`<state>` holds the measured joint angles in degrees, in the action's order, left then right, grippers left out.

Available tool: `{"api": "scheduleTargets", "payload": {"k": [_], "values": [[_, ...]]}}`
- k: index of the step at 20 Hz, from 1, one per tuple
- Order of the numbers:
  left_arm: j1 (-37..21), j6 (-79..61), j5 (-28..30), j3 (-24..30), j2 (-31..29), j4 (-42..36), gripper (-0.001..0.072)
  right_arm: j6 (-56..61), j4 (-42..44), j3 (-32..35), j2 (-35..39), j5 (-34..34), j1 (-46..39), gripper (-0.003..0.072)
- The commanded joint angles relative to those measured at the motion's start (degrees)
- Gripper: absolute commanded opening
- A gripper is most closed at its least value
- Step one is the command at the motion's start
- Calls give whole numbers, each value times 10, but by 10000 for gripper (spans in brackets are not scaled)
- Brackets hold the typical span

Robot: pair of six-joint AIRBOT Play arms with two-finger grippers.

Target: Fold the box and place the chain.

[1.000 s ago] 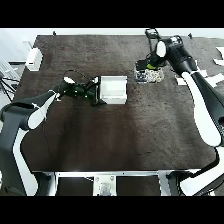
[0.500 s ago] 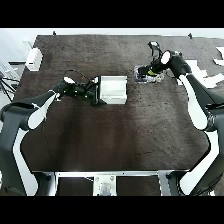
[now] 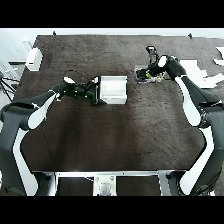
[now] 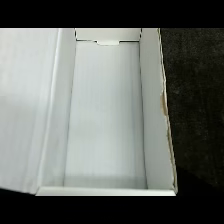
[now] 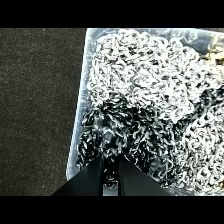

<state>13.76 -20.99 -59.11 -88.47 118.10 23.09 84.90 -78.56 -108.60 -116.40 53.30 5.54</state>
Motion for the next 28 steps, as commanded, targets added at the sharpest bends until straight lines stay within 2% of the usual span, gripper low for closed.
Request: {"api": "scheduleTargets", "payload": {"k": [1, 5, 15, 17, 21, 28], "values": [[0, 0, 0, 0, 0, 0, 510, 0, -3, -13, -1, 3, 0, 8], [0, 0, 0, 0, 0, 0, 509, 1, -3, -42, 54, 23, 0, 7], [0, 0, -1, 0, 0, 0, 510, -12, -16, -42, 339, 24, 26, 7], [0, 0, -1, 0, 0, 0, 510, -12, -16, -42, 374, 51, 48, 7], [0, 0, -1, 0, 0, 0, 509, -16, -35, -40, 395, 159, 103, 7], [0, 0, -1, 0, 0, 0, 510, -8, -37, 6, 394, 166, 204, 7]]}}
